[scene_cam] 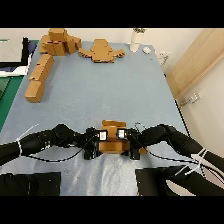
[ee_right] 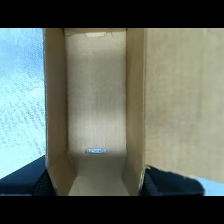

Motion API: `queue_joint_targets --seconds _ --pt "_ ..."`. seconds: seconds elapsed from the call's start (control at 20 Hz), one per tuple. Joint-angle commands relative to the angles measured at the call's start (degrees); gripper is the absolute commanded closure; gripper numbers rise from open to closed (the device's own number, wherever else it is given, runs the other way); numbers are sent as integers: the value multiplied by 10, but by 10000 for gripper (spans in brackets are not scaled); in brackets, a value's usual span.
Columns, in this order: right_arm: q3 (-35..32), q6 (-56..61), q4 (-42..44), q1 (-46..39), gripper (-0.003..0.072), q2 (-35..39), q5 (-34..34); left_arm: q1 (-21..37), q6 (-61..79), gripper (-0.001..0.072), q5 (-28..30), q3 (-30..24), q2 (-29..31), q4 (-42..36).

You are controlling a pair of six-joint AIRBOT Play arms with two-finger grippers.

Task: Fold the box.

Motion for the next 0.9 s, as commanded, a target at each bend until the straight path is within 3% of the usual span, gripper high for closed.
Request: queue_joint_targets --seconds 0.0,0.35,0.45,0.85 --pt "0 0 0 0 86 0 0 -1 -2 13 2 0 0 1" --pt "0 0 0 0 86 0 0 -1 -1 22 -2 0 0 3" --pt "0 0 0 0 86 0 0 -1 -1 114 -2 0 0 3" --pt "0 0 0 0 86 0 0 -1 -1 112 0 0 0 3"
